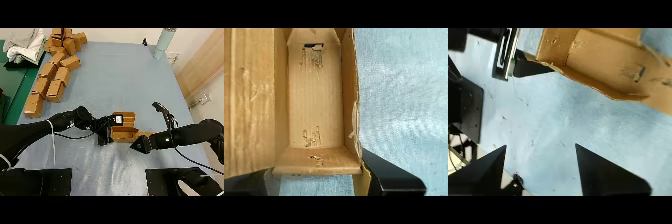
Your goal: Fold the box.
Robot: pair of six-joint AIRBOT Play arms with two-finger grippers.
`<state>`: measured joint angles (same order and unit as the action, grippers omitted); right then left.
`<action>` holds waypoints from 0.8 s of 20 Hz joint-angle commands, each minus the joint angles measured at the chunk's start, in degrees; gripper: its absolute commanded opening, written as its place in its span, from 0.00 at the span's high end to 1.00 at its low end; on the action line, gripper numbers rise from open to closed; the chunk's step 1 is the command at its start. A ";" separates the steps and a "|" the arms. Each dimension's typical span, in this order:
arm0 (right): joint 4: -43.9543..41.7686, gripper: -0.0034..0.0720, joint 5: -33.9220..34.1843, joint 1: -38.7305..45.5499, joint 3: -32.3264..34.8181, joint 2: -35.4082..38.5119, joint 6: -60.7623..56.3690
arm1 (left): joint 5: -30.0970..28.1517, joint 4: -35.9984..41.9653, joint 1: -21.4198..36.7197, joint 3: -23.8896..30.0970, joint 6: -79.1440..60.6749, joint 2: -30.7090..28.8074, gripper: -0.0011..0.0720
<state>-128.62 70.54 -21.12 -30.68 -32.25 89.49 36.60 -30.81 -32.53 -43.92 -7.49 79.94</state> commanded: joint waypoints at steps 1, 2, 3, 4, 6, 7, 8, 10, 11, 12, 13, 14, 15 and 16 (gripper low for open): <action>-0.85 0.41 -3.13 -0.04 -0.07 -0.22 -8.09 | -0.02 0.00 0.00 -0.07 0.00 0.02 0.28; -0.85 0.77 -4.85 -0.04 -0.07 -0.83 -8.07 | -0.04 0.00 0.00 -0.07 0.00 0.00 0.28; -1.20 0.95 -7.45 -0.04 -0.09 -1.90 -8.09 | -0.02 0.00 0.00 -0.07 0.00 0.02 0.28; -1.66 0.95 -10.12 -0.04 -0.11 -3.19 -8.07 | -0.02 0.00 0.00 -0.07 0.00 0.02 0.28; -2.32 0.95 -14.88 0.04 -1.51 -7.45 -7.54 | -0.02 0.00 0.00 -0.04 0.00 0.02 0.28; -2.29 0.95 -15.76 0.09 -3.63 -10.82 -5.38 | -0.04 0.00 0.00 -0.07 0.00 0.02 0.28; -2.25 0.95 -15.67 0.09 -6.32 -14.43 -2.97 | -0.04 0.00 0.00 -0.07 0.00 0.02 0.28; -1.90 0.95 -15.47 0.09 -12.61 -22.53 1.51 | -0.02 0.00 0.00 -0.07 0.00 0.02 0.28; -0.96 0.95 -14.99 0.26 -15.93 -26.49 3.56 | -0.02 0.00 0.00 -0.07 0.00 0.02 0.28; -0.13 0.95 -14.14 0.83 -18.97 -30.25 5.25 | -0.02 0.00 0.00 -0.07 0.00 0.02 0.28; -0.17 0.95 -13.44 1.55 -21.11 -33.46 7.02 | -0.04 0.00 0.00 -0.07 0.00 0.02 0.28; -0.15 0.95 -12.92 2.12 -22.47 -36.24 8.61 | -0.04 0.00 0.00 -0.04 0.00 0.02 0.28; -0.15 0.95 -12.96 2.27 -22.82 -38.71 10.47 | -0.02 0.00 0.00 -0.07 0.00 0.02 0.28; -0.11 0.95 -12.57 2.23 -22.80 -40.94 12.66 | -0.02 0.00 0.00 -0.04 0.00 0.02 0.28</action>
<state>-129.21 56.90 -19.53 -50.11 -65.54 95.79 36.58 -30.79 -32.53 -43.92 -7.46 79.94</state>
